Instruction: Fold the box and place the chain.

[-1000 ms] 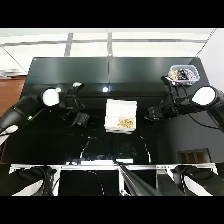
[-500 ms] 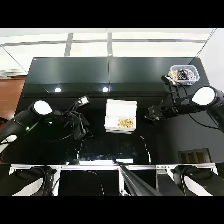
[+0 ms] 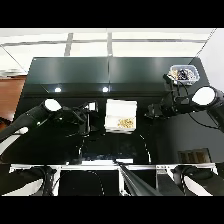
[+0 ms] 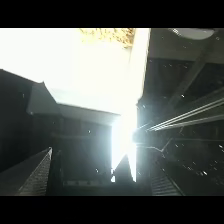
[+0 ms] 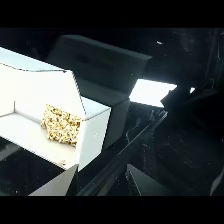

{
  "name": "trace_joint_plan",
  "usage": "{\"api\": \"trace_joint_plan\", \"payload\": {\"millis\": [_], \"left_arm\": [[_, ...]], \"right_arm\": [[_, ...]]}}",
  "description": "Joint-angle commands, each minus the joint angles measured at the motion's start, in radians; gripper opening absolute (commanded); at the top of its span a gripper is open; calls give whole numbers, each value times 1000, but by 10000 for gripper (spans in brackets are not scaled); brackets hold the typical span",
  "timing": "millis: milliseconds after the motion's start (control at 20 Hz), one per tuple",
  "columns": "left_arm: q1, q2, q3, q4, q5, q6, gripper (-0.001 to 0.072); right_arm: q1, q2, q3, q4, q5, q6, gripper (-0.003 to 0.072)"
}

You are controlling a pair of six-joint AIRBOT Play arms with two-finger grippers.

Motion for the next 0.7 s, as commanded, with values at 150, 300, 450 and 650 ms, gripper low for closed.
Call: {"api": "trace_joint_plan", "payload": {"millis": [150, 300, 450, 650], "left_arm": [[-10, -102, 74, -76, -22, 60, 707], [-37, -124, 95, -71, -24, 60, 707], [-64, -130, 95, -45, -23, 60, 707], [-74, -130, 96, -50, -20, 60, 707]], "right_arm": [[0, 0, 0, 0, -17, 6, 374], [0, 0, 0, 0, -35, 6, 374], [0, 0, 0, 0, -40, 6, 374], [0, 0, 0, 0, -43, 6, 373]]}}
